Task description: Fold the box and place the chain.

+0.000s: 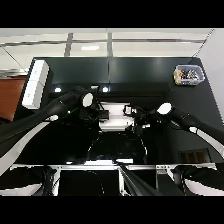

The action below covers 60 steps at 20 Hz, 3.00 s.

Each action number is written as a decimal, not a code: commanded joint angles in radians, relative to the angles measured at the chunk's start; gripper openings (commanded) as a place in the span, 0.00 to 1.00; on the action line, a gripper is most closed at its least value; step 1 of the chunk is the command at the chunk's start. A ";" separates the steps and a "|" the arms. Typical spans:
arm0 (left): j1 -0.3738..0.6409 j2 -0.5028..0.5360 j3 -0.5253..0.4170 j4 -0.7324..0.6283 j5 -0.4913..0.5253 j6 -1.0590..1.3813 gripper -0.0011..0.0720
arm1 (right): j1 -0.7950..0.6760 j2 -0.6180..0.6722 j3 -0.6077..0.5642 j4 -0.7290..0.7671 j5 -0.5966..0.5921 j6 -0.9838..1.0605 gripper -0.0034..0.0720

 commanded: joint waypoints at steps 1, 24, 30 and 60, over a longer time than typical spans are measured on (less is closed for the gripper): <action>-0.034 -0.009 0.001 0.051 0.000 -0.073 0.67 | 0.001 0.000 0.000 0.000 0.000 0.000 0.31; -0.101 -0.016 0.002 0.077 0.055 -0.221 0.05 | 0.001 0.000 0.000 0.000 0.001 0.000 0.31; -0.100 -0.016 0.003 0.073 0.055 -0.222 0.70 | 0.001 0.000 0.000 0.000 0.001 0.000 0.31; -0.100 -0.016 0.014 0.095 0.029 -0.185 0.05 | -0.033 0.135 0.000 -0.154 0.075 0.003 0.88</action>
